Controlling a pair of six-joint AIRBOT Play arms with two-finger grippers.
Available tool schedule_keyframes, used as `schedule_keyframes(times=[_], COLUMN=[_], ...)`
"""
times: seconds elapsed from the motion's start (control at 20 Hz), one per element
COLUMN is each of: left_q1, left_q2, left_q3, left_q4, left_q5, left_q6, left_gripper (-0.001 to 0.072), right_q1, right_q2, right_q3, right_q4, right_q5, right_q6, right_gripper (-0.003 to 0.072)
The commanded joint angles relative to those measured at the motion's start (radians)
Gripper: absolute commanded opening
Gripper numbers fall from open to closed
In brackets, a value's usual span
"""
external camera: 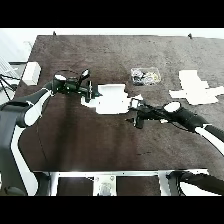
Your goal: Fold the box and place the chain.
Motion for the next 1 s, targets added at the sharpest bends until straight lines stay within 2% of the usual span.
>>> schedule_keyframes(times=[0.0, 0.35, 0.6, 0.95], left_q1=[-0.001, -0.001, -0.001, -0.001], left_q2=[0.000, 0.000, 0.000, 0.000], left_q3=[0.000, 0.000, 0.000, 0.000], left_q4=[0.000, 0.000, 0.000, 0.000], left_q5=[0.002, 0.001, 0.000, 0.000], left_q6=[0.000, 0.000, 0.000, 0.000], left_gripper=[0.0020, 0.0020, 0.0020, 0.0020], right_q1=[0.065, 0.087, 0.087, 0.053], right_q2=[-0.033, -0.123, -0.168, -0.136], right_q3=[-0.001, 0.045, 0.112, 0.154], right_q4=[-0.025, 0.011, 0.037, 0.080], right_q5=[-0.126, -0.272, -0.277, -0.230], right_q6=[-0.057, -0.065, -0.064, -0.061], right_gripper=[0.0586, 0.0567, 0.0564, 0.0564])
